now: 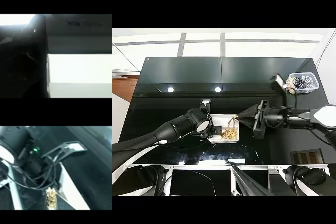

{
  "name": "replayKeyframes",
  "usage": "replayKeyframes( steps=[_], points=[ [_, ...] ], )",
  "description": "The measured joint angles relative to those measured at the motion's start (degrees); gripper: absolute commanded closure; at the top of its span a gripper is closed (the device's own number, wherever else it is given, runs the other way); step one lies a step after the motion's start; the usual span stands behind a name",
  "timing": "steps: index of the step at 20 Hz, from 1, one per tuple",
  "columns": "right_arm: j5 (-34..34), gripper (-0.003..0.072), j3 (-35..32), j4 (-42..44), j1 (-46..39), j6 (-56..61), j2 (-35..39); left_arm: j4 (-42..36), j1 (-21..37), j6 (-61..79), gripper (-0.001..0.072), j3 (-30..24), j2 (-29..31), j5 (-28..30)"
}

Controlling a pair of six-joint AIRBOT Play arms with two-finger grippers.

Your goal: Fold the box and place the chain.

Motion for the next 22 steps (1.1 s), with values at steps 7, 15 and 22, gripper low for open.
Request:
replayKeyframes(
  steps=[7, 15, 22],
  points=[
    [-2.3, 0.0126, 0.7, -6.2, 3.7, 9.2, -6.9, 0.0, 0.0, 0.0, 0.0679, 0.0, 0.0, 0.1],
    [6.4, 0.0126, 3.4, -11.9, -12.5, 14.8, -1.4, -0.1, 0.0, 0.0, 0.0133, 1.0, 0.0, -0.2],
    [10.8, 0.0126, 3.7, -12.6, -17.9, 16.0, 0.2, 0.2, 0.2, 11.7, 0.0134, 6.8, 4.3, -8.3]
  ],
)
